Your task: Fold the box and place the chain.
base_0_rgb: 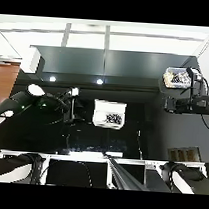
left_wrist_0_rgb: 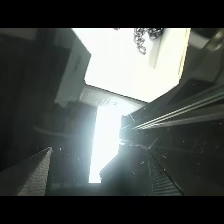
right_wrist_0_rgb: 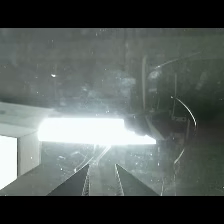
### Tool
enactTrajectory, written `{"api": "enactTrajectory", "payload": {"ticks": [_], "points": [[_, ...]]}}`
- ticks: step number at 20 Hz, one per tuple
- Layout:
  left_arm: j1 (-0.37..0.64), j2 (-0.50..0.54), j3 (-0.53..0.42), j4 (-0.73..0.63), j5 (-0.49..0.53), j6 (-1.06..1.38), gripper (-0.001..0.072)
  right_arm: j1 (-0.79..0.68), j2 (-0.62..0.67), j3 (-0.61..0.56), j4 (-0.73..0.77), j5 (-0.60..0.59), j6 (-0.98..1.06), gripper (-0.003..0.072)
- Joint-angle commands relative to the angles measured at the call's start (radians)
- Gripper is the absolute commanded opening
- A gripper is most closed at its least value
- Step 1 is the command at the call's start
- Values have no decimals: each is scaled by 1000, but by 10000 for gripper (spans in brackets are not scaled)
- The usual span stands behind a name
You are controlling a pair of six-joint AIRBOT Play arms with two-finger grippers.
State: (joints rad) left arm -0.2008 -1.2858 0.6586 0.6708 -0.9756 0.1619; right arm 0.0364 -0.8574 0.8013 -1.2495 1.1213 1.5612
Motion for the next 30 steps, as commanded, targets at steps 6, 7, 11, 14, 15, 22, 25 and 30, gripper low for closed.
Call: {"api": "enactTrajectory", "payload": {"ticks": [6,7,11,14,15,22,25,30], "points": [[-125,-72,39,-100,60,97,709,0,-1,-18,0,-26,3,204],[-140,-78,48,-100,60,96,709,0,-1,-18,0,-27,3,204],[-184,-108,56,-98,59,92,709,0,-1,-18,0,-26,3,204],[-187,-119,56,-86,58,65,709,0,-1,-18,0,-26,3,204],[-188,-119,56,-84,57,65,709,0,-1,-18,0,-26,3,204],[-214,-119,56,-105,85,66,497,14,-2,-18,2,-40,2,204],[-223,-119,56,-104,91,66,382,59,-21,-18,69,-131,3,205],[-223,-119,56,-104,105,66,351,157,-197,-1,449,-393,-234,713]]}}
